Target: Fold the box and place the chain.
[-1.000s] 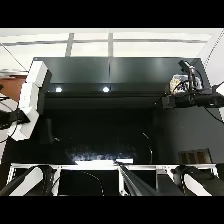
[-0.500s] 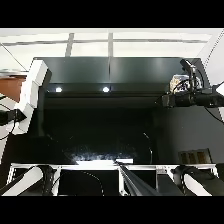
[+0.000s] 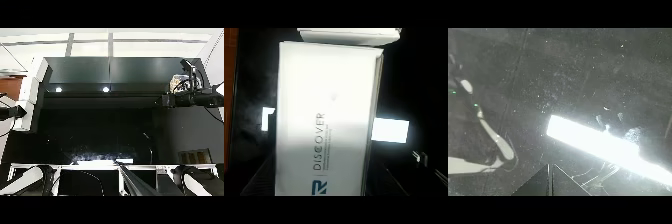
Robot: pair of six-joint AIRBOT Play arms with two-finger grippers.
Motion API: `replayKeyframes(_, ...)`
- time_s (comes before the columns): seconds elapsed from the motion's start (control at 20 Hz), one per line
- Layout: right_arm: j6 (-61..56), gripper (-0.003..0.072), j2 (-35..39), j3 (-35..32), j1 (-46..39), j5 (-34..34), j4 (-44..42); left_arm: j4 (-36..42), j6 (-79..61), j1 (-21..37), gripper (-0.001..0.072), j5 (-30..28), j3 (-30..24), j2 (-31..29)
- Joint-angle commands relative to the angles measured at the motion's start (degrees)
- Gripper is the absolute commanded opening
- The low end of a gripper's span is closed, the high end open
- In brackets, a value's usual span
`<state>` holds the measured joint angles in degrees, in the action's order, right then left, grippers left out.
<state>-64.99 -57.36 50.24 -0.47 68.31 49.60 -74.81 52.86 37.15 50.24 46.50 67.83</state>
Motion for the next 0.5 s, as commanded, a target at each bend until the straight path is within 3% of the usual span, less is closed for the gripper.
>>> replayKeyframes(0.0, -0.1, 0.0036, 0.0, 0.1, -0.1, 0.0, 0.3, 0.1, 0.6, 0.0, 0.0710, 3.7, 2.5, -1.9)
replayKeyframes(0.2, -0.1, 0.0037, 0.0, 4.1, -2.9, 2.6, 2.5, 5.7, 6.3, -0.5, 0.0689, 10.8, 11.1, -8.8)
replayKeyframes(0.25, -0.1, 0.0037, 0.1, 6.2, -4.3, 4.2, 3.3, 9.7, 8.0, -1.4, 0.0464, 13.0, 13.2, -10.4)
replayKeyframes(0.3, -0.1, 0.0037, 0.6, 7.8, -5.9, 5.4, 3.7, 11.5, 8.5, -2.5, 0.0044, 16.1, 15.2, -11.6)
replayKeyframes(0.45, 0.7, 0.0037, 5.8, 8.2, -13.2, 4.5, 7.2, 12.3, 16.8, -10.5, 0.0027, 21.9, 16.6, -15.7)
